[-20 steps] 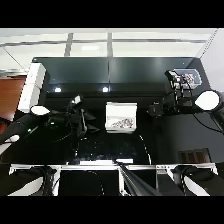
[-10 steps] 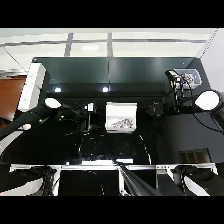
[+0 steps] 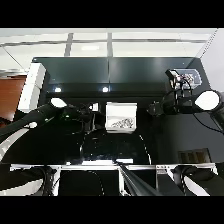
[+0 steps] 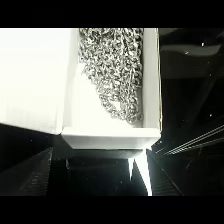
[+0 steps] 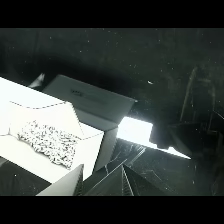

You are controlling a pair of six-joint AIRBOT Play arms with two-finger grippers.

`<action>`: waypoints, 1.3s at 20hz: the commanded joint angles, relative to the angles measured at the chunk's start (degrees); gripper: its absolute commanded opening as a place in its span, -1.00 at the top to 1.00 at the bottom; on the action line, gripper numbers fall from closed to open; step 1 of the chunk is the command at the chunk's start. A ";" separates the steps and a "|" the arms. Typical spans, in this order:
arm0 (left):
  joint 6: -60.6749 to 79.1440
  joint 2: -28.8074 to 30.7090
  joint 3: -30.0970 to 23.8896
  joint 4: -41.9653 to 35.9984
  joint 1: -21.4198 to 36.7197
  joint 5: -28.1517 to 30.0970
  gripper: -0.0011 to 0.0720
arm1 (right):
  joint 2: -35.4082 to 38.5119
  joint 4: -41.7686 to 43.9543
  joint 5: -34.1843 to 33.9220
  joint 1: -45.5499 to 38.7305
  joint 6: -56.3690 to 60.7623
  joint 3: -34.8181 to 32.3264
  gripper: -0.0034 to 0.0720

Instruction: Fold the box and place the chain.

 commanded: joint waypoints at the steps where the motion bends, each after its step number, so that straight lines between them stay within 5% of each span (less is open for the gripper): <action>1: -0.74 -0.17 0.13 0.33 -1.01 0.00 -0.99 | 0.02 0.00 -0.26 0.07 0.00 0.00 0.15; 17: -10.62 -0.17 0.13 5.01 -3.32 0.26 -0.98 | 0.02 0.00 -1.44 0.07 0.00 0.00 0.15; 26: -10.56 -0.22 0.20 -0.63 -7.17 5.60 -0.98 | 0.02 0.00 -1.62 0.07 -0.02 0.00 0.15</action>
